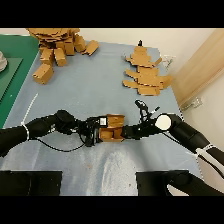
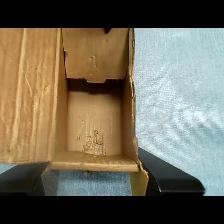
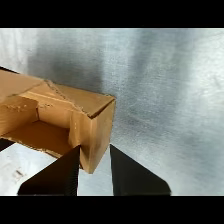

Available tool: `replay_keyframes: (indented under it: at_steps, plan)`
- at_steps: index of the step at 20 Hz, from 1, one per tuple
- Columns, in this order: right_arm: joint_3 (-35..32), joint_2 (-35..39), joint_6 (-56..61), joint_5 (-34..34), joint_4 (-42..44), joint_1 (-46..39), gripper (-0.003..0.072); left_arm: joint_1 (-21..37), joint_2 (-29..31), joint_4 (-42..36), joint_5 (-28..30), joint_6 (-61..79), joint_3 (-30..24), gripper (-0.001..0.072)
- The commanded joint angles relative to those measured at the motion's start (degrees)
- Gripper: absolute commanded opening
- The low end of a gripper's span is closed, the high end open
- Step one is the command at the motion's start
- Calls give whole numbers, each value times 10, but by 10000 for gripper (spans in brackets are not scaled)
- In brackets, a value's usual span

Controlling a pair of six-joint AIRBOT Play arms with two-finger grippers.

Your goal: Fold the box.

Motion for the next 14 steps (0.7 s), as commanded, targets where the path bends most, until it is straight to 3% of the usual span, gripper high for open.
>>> replay_keyframes:
  at_steps: [1,2,7,9,14]
  plan:
    - [37,-15,190,12,-161,82,315,0,0,0,0,0,0,461]
    - [44,-26,218,21,-173,90,366,0,0,0,0,0,0,461]
    - [93,-80,256,16,-195,140,371,0,0,0,0,0,0,461]
    - [115,-103,280,31,-205,143,469,0,0,0,0,0,0,461]
    - [123,-151,308,40,-195,144,477,0,0,0,0,0,0,461]
